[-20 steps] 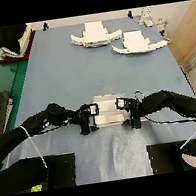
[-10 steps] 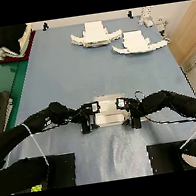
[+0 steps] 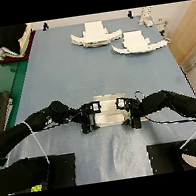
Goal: Fold the box.
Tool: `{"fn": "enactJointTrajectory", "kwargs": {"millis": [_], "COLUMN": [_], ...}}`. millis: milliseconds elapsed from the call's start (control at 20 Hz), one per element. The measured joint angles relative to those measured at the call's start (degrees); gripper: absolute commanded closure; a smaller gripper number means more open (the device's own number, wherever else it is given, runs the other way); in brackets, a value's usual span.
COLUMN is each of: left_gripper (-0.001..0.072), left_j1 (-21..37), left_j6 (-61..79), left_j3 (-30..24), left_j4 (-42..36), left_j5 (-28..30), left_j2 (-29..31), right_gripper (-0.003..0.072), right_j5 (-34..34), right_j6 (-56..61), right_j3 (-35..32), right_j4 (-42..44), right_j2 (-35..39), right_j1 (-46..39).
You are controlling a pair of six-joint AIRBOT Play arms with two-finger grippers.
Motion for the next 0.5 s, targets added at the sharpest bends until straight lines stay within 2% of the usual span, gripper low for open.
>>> {"fn": "enactJointTrajectory", "kwargs": {"millis": [400, 450, 500], "left_gripper": [0.0022, 0.0145, 0.0212], "left_j1": [0.0, 0.0, 0.0], "left_j6": [-0.3, -0.4, -0.6], "left_j3": [0.0, 0.0, 0.1], "left_j4": [0.2, 0.3, 0.4], "left_j5": [-0.1, -0.1, -0.1], "left_j2": [0.0, 0.0, -0.1], "right_gripper": [0.0165, 0.0164, 0.0165], "right_j5": [0.0, 0.0, 0.0], "right_j6": [0.0, 0.0, 0.0], "right_j3": [0.0, 0.0, 0.0], "right_j4": [0.0, 0.0, 0.0], "right_j2": [0.0, 0.0, 0.0], "right_j1": [0.0, 0.0, 0.0]}}
